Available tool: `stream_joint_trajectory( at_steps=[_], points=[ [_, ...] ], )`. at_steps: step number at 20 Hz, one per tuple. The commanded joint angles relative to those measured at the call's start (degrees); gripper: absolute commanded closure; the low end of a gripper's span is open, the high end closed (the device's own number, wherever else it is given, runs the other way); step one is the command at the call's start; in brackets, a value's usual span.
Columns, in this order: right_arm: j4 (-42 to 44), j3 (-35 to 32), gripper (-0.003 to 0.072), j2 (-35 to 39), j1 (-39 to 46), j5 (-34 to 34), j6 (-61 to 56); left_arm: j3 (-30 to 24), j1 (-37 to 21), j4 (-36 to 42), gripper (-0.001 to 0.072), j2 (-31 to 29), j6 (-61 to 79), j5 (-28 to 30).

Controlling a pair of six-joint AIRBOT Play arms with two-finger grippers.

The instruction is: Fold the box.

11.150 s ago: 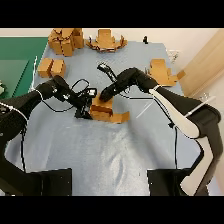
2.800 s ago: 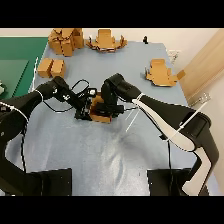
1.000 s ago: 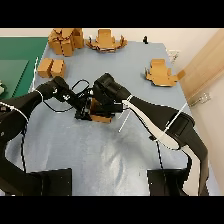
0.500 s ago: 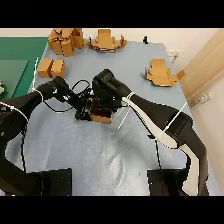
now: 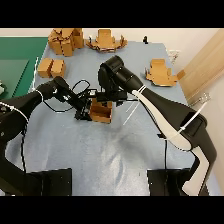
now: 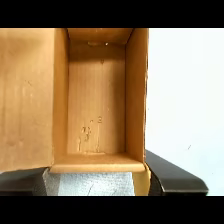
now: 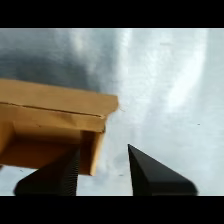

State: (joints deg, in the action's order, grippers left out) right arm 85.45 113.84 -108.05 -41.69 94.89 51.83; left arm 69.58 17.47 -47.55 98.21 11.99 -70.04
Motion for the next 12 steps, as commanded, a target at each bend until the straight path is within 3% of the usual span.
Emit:
stream_joint_trajectory(
  at_steps=[1,2,4,6,8,9,11,12],
  points=[
    [-2.7,-4.0,0.0529,6.3,1.0,-1.6,6.1,0.0,-0.1,-0.3,0.0696,0.0,0.0,0.0],
    [-5.0,-7.8,0.0685,9.9,1.5,-3.6,6.2,0.0,-0.1,-0.2,0.0696,0.0,0.0,0.0],
    [-4.3,-18.5,0.0686,18.4,3.6,-9.4,6.3,0.0,-0.1,-0.3,0.0696,0.0,-0.1,0.0],
    [3.7,-33.1,0.0687,28.1,8.5,-19.6,6.7,0.0,-0.1,-0.3,0.0696,0.0,-0.1,0.0],
    [20.1,-49.0,0.0687,36.2,16.3,-32.6,15.4,0.0,-0.1,-0.2,0.0696,0.0,-0.1,0.0],
    [31.4,-56.2,0.0687,38.6,21.1,-39.7,25.9,0.0,-0.1,-0.2,0.0696,0.0,-0.1,0.0],
    [56.7,-65.4,0.0686,38.3,30.4,-47.5,45.2,0.0,-0.1,-0.2,0.0696,0.0,-0.1,0.0],
    [66.7,-66.8,0.0687,35.9,33.7,-47.6,53.2,0.0,-0.1,-0.2,0.0696,0.0,-0.1,-0.1]
  ],
)
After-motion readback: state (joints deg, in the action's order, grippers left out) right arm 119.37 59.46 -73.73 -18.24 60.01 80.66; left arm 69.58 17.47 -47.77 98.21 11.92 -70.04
